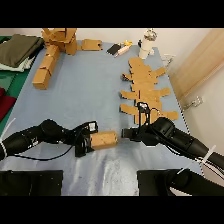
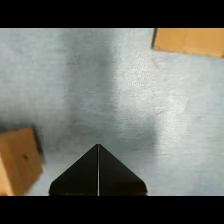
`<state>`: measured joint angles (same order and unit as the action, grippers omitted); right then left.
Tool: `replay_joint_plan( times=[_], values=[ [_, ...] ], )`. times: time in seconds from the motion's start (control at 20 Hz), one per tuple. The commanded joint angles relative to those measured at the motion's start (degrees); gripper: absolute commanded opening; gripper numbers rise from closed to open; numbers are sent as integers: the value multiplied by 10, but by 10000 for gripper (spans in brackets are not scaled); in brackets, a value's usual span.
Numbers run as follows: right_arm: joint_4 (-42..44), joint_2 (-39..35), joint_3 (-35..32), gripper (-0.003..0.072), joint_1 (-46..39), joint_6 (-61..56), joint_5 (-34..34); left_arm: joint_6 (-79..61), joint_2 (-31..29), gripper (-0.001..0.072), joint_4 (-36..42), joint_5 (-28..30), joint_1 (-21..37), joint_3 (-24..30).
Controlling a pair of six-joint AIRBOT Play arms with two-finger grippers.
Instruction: Fold the box.
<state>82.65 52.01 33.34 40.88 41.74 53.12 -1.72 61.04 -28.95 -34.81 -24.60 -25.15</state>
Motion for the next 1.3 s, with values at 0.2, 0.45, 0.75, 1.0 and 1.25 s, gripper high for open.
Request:
replay_joint_plan(
  times=[0.2, 0.45, 0.75, 1.0, 1.25],
  values=[
    [-19, 1, 0, 5, 0, -12, 1, 123, 0, 560, -123, 65, 171, -10],
    [-19, 1, 0, 5, 0, -12, 1, 150, 0, 560, -150, 83, 338, -38],
    [-19, 1, 0, 5, 0, -19, 0, 164, 0, 559, -216, 17, 452, -75],
    [-19, 1, 0, 5, 0, -19, 1, 263, 3, 560, -258, 66, 457, -67],
    [-16, 0, 0, 5, 0, -19, 1, 350, 30, 560, -262, 102, 491, -75]
  ],
)
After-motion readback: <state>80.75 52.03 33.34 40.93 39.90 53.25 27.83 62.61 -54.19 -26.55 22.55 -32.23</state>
